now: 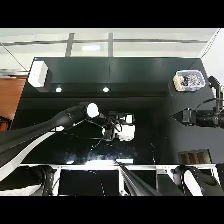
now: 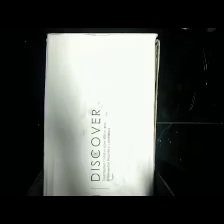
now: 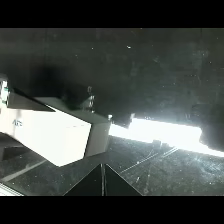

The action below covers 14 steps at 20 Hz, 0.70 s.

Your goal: Fold the box and place the chain.

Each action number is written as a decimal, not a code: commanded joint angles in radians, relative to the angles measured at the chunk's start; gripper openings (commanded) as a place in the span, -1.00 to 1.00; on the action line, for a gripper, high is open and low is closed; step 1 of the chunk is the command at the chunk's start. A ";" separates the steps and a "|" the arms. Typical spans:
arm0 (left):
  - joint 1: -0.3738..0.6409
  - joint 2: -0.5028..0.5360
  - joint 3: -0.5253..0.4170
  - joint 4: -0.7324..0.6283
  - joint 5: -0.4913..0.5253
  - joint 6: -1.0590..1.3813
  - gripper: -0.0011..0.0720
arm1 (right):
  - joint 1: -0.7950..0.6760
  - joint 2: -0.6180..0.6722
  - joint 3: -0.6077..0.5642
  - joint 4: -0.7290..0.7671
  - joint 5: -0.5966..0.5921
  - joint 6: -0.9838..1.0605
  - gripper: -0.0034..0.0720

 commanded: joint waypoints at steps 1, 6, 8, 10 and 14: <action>0.018 0.050 0.001 0.098 -0.030 -0.145 -0.21 | 0.000 0.000 -0.001 0.000 0.004 0.001 -0.85; 0.274 0.154 0.000 0.211 -0.201 -0.455 -0.21 | 0.000 0.000 -0.001 0.000 0.003 0.001 -0.85; 0.444 0.184 -0.001 0.268 -0.253 -0.566 -0.21 | 0.000 0.000 -0.001 0.000 0.003 0.001 -0.85; 0.635 0.194 0.000 0.314 -0.278 -0.663 -0.21 | 0.000 0.000 -0.001 0.000 0.003 0.001 -0.85; 1.023 0.191 0.000 0.330 -0.182 -0.798 -0.21 | 0.000 0.000 -0.001 0.001 -0.010 0.001 -0.85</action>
